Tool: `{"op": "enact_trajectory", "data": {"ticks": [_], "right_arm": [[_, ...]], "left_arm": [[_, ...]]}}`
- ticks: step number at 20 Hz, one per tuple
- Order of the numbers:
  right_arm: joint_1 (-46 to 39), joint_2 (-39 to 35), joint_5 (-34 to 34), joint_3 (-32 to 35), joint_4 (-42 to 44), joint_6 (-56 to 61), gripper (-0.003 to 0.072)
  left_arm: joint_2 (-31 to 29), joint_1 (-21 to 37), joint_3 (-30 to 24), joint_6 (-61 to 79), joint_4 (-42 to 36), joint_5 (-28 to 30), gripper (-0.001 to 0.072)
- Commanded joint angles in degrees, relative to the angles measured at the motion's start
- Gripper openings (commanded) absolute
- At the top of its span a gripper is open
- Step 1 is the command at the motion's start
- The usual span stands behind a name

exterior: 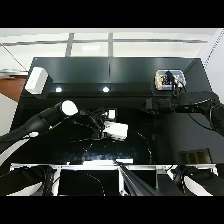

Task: Fold the box and place the chain.

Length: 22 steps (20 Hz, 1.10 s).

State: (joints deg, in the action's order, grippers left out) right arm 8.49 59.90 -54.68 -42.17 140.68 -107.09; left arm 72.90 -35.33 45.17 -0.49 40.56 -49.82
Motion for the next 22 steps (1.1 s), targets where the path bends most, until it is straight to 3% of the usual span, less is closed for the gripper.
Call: {"op": "enact_trajectory", "data": {"ticks": [1, 14, 22], "right_arm": [[-0.04, -0.02, -0.22, -0.07, 0.04, 0.02, 0.0021], [-0.04, -0.02, -0.28, -0.07, 0.04, 0.02, 0.0021], [-0.04, -0.02, -0.63, -0.07, 0.02, 0.00, 0.0021]], "left_arm": [[-0.44, 0.02, 0.48, -1.49, 1.27, -1.44, 0.0712], [1.68, 0.00, 1.66, -1.44, 1.62, -0.90, 0.0712], [2.60, 0.00, 4.07, -2.93, 2.58, -4.13, 0.0711]]}}
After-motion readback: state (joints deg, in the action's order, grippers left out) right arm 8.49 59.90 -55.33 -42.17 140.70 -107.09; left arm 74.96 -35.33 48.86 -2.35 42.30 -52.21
